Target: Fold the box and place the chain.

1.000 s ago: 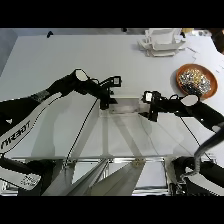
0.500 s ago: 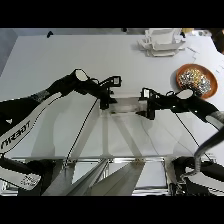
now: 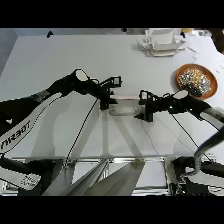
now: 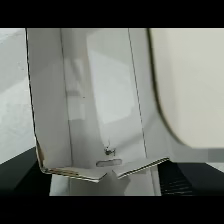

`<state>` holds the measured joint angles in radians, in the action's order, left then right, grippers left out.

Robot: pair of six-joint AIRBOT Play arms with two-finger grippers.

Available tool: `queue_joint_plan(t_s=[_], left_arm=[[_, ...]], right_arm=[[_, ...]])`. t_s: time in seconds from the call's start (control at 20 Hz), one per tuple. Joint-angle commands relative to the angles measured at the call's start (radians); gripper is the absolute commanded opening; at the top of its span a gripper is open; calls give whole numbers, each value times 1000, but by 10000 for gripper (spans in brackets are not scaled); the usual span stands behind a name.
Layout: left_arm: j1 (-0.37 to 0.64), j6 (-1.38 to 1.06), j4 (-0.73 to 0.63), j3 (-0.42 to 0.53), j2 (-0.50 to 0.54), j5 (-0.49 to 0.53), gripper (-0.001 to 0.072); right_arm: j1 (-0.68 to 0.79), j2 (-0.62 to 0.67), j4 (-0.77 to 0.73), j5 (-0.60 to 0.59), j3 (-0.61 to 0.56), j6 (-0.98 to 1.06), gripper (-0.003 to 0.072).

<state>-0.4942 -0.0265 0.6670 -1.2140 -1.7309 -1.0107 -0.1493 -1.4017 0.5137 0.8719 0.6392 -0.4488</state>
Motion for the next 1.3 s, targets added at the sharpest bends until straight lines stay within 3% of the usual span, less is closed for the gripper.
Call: queue_joint_plan(t_s=[0.0, 0.1, 0.2, 0.6, 0.75, 1.25], left_arm=[[0, 1, 0, 0, 0, 4, 9], [0, 1, 0, 0, 0, 4, 9], [0, 1, 0, 0, 0, 4, 9], [0, 1, 0, 0, 0, 4, 9], [0, 1, 0, 0, 0, 4, 9], [0, 1, 0, 0, 0, 4, 9]], right_arm=[[-1, -19, -7, 0, 0, -23, 523], [-1, -20, -7, -2, 0, -53, 511], [-1, -32, -7, -6, 0, -58, 454], [-1, -49, -6, -30, 0, -58, 451], [-1, -53, -6, -31, 0, -57, 405], [-1, -53, 2, -23, 0, -57, 406]])
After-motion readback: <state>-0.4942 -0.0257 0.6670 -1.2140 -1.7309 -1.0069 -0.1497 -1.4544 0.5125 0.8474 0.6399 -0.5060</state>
